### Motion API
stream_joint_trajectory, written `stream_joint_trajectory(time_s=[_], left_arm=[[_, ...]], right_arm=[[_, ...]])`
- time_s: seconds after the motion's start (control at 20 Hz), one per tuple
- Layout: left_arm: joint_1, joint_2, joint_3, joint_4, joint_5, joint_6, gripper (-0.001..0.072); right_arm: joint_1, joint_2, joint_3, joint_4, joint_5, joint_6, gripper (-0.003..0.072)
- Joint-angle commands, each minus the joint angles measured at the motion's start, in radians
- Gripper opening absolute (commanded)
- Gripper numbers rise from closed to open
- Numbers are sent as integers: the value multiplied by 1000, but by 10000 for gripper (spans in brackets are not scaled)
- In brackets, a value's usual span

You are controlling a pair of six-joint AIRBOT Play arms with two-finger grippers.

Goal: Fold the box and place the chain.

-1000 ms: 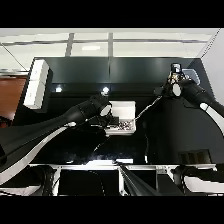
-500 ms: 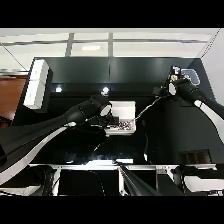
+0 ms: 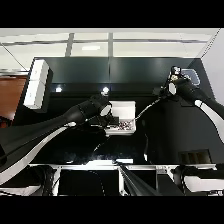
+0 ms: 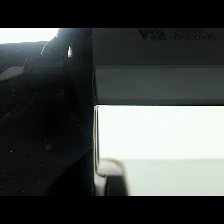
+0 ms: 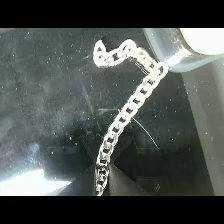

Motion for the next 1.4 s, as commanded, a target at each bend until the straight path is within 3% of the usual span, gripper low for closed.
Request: stream_joint_trajectory(time_s=[0.0,0.05,0.5,0.9,1.1,1.35], left_arm=[[0,0,0,0,0,0,28],[0,0,0,0,0,0,28],[0,0,0,0,0,0,28],[0,0,0,0,0,0,29],[1,0,0,0,0,0,29],[0,0,0,0,0,0,28]], right_arm=[[1,15,2,-12,9,-20,57],[1,27,2,-12,10,-39,7],[1,310,2,21,85,-254,16],[1,609,56,563,372,-667,16],[1,620,139,830,484,-779,16],[1,620,259,988,515,-822,17]])
